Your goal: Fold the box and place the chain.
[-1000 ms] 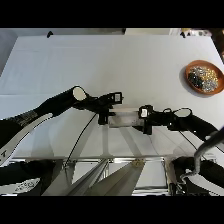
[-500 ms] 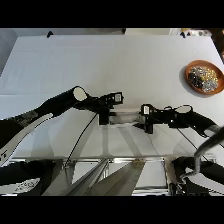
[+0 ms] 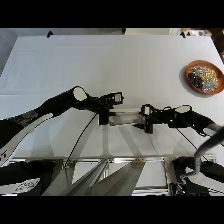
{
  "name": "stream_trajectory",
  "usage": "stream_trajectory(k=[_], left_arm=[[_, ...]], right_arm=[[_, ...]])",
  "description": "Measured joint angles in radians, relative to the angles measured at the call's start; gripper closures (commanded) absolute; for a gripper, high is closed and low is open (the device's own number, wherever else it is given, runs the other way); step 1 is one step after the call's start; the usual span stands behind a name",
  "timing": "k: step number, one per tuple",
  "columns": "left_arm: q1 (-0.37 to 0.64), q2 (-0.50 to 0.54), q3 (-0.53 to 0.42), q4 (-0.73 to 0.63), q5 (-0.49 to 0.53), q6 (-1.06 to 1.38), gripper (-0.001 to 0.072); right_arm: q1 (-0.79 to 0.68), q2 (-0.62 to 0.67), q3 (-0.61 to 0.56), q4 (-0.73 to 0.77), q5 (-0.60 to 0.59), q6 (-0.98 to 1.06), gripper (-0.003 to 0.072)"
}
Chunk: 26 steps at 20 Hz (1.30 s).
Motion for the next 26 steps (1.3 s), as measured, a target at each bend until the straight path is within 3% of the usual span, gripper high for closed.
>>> stream_trajectory(k=[26], left_arm=[[0.0,0.0,0.0,0.0,0.0,0.0,0.07]], right_arm=[[0.013,-0.002,0.001,-0.008,0.002,0.003,0.0329]])
